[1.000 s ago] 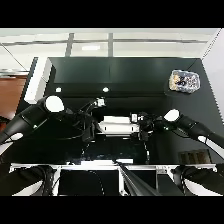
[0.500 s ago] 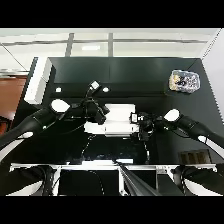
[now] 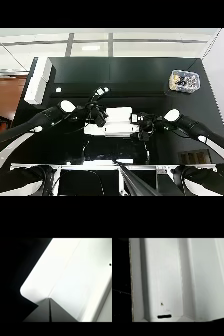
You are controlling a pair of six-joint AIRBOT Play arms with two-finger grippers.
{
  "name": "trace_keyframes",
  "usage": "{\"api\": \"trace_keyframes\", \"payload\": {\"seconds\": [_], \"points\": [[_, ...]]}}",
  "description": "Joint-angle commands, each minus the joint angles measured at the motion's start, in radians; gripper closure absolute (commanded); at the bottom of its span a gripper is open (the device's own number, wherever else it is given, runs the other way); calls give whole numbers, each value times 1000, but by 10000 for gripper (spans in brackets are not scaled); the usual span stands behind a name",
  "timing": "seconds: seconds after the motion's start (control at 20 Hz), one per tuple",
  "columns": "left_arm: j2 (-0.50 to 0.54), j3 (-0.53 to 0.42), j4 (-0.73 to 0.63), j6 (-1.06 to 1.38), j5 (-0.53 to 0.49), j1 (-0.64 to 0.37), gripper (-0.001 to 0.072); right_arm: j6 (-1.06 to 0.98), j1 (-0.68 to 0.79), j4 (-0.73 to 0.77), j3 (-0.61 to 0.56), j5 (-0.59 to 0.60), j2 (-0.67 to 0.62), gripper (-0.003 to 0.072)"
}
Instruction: Fold the box and place the chain.
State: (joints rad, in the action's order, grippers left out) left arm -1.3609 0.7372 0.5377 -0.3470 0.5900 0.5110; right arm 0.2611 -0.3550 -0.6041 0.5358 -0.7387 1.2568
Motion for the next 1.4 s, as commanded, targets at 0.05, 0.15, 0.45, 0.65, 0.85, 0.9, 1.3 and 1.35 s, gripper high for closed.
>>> {"api": "trace_keyframes", "payload": {"seconds": [0.05,0.15,0.45,0.65,0.85,0.9,1.3,1.35], "points": [[123,42,31,-2,89,-38,683,-3,-1,3,0,2,0,546],[206,28,31,-50,169,-85,682,-3,-1,3,0,3,0,546],[232,-62,188,105,414,-162,1,-3,-1,3,0,3,0,546],[198,-95,323,294,306,-96,-2,-3,-1,3,0,3,0,546],[154,-95,287,299,154,10,5,-3,-1,3,0,3,0,546],[140,-95,294,299,150,30,9,-3,-1,3,0,3,0,546],[116,-96,159,291,139,52,490,-3,-1,3,0,3,0,546],[110,-96,141,291,139,52,491,-3,-1,3,0,3,0,545]]}}
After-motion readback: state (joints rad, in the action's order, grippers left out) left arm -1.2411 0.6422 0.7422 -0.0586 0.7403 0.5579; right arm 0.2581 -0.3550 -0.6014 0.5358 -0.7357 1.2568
